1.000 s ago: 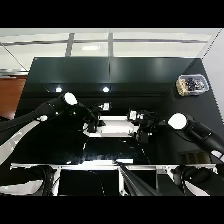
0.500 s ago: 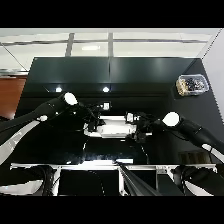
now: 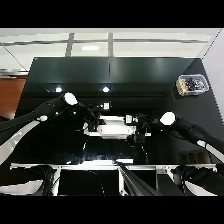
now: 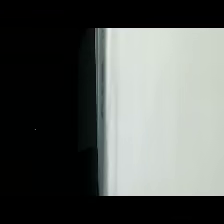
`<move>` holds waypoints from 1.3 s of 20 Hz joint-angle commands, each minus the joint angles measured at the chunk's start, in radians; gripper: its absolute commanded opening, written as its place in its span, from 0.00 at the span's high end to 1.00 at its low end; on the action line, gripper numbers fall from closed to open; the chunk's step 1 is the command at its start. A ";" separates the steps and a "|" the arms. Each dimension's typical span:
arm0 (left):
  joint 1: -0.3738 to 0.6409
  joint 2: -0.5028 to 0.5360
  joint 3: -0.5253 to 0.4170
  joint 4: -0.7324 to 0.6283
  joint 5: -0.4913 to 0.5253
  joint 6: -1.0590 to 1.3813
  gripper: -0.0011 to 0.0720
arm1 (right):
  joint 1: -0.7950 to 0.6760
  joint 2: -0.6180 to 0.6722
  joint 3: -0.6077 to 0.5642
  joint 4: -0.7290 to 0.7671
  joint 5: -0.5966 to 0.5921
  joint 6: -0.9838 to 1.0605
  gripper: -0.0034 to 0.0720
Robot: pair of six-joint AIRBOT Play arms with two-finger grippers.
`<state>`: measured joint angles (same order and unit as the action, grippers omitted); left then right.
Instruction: Fold the box and place the chain.
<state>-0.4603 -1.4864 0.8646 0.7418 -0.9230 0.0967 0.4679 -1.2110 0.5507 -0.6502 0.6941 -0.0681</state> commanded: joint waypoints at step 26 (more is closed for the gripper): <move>0.001 0.009 0.046 0.087 -0.022 -0.187 0.81 | 0.000 -0.042 -0.001 0.019 -0.045 -0.023 0.38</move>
